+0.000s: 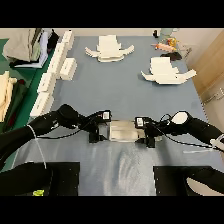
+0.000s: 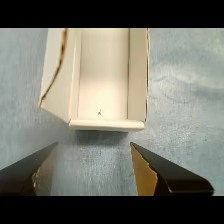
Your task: Fold the box.
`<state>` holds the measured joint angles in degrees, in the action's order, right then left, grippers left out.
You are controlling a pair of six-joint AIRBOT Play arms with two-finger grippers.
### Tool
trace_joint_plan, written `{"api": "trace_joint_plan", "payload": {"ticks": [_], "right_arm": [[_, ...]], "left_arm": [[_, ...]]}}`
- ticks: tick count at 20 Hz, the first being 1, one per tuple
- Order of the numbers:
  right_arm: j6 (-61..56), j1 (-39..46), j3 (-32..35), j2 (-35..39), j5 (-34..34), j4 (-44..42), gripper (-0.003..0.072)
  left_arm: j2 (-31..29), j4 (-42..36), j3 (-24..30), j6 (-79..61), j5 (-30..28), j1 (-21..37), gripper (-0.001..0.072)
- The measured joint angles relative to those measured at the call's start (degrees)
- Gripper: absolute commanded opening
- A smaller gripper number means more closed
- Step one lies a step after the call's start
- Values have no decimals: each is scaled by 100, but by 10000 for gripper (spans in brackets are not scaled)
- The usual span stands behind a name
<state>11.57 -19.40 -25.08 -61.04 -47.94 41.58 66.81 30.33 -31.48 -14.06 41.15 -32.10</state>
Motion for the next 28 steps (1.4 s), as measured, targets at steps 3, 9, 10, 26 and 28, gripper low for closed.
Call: {"api": "trace_joint_plan", "payload": {"ticks": [3,9,10,26,28], "right_arm": [[0,0,0,0,0,-2,406],[4,9,0,0,4,20,406],[2,9,0,2,7,17,406],[-15,-4,0,0,-24,-42,406],[-15,-2,0,0,-2,-24,407]], "left_arm": [[221,-380,9,-439,-157,-50,701],[426,-752,11,-850,-284,-264,700],[437,-778,11,-872,-304,-293,700],[326,-793,70,-831,-11,-260,700],[319,-678,107,-737,-22,-221,700]]}}
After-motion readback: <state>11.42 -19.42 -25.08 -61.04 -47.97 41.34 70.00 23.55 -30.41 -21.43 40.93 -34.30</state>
